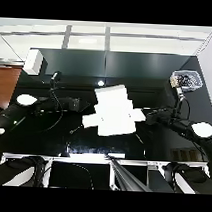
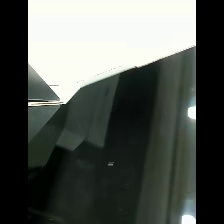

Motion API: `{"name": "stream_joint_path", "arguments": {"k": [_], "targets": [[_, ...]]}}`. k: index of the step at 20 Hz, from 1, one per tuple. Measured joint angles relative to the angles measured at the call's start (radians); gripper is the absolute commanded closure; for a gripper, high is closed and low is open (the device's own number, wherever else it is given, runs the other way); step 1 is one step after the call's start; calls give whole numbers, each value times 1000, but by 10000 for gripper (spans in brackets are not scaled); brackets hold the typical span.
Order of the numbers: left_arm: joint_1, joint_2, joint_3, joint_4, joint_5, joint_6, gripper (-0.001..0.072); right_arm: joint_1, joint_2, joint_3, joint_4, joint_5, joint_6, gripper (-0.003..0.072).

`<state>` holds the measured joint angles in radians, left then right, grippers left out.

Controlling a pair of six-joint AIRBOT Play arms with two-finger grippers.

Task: Fold the box and place the chain.

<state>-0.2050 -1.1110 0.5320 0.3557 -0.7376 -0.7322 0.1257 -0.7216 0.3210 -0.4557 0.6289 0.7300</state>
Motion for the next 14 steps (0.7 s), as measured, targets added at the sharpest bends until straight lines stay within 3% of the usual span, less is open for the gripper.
{"name": "stream_joint_path", "arguments": {"k": [7,14], "targets": [[-21,-131,24,-78,-117,8,3,4,1,-6,-89,23,55,682],[-114,-337,178,-122,-293,138,3,4,1,-6,-101,32,63,682]]}}
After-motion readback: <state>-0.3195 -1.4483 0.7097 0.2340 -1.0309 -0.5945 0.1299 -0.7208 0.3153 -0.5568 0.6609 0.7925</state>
